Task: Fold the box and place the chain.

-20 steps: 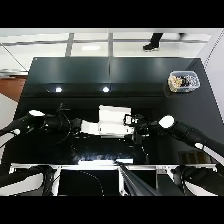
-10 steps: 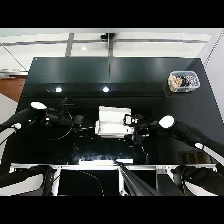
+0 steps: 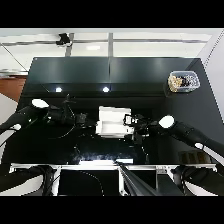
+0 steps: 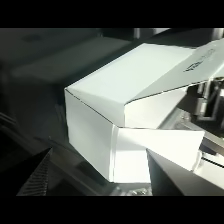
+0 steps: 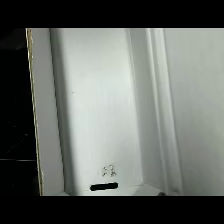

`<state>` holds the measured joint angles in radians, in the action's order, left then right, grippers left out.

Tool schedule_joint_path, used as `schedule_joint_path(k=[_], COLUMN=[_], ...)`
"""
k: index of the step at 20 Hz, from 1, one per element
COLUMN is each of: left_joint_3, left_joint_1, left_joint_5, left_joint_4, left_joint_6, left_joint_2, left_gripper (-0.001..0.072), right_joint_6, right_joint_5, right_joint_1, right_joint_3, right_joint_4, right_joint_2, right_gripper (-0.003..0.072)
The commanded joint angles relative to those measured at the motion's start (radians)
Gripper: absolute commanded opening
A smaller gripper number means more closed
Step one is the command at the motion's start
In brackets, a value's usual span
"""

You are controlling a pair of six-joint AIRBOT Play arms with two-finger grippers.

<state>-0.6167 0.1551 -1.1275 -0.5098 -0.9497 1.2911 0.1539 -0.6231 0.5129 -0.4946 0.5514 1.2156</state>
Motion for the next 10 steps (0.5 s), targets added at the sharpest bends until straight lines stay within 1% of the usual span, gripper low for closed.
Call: schedule_joint_path(k=[1, 5, 8, 10], left_joint_3=[-0.002, -0.002, -0.002, -0.002], left_joint_1=[0.063, 0.187, 0.236, 0.261], left_joint_5=[0.096, 0.206, 0.257, 0.285], left_joint_4=[-0.046, -0.092, -0.156, -0.166], left_joint_6=[-0.086, -0.17, -0.264, -0.289], left_joint_2=[-0.052, -0.077, -0.078, -0.078], left_gripper=[0.0703, 0.0702, 0.0703, 0.0702], right_joint_6=[0.0, 0.0, 0.0, 0.0], right_joint_5=[0.0, 0.0, 0.0, 0.0], right_joint_1=[0.001, 0.001, 0.001, 0.001], right_joint_3=[0.001, 0.001, 0.001, 0.001], right_joint_4=[0.0, 0.0, 0.0, 0.0], right_joint_2=[0.001, 0.001, 0.001, 0.001], right_gripper=[0.0471, 0.0471, 0.0471, 0.0471])
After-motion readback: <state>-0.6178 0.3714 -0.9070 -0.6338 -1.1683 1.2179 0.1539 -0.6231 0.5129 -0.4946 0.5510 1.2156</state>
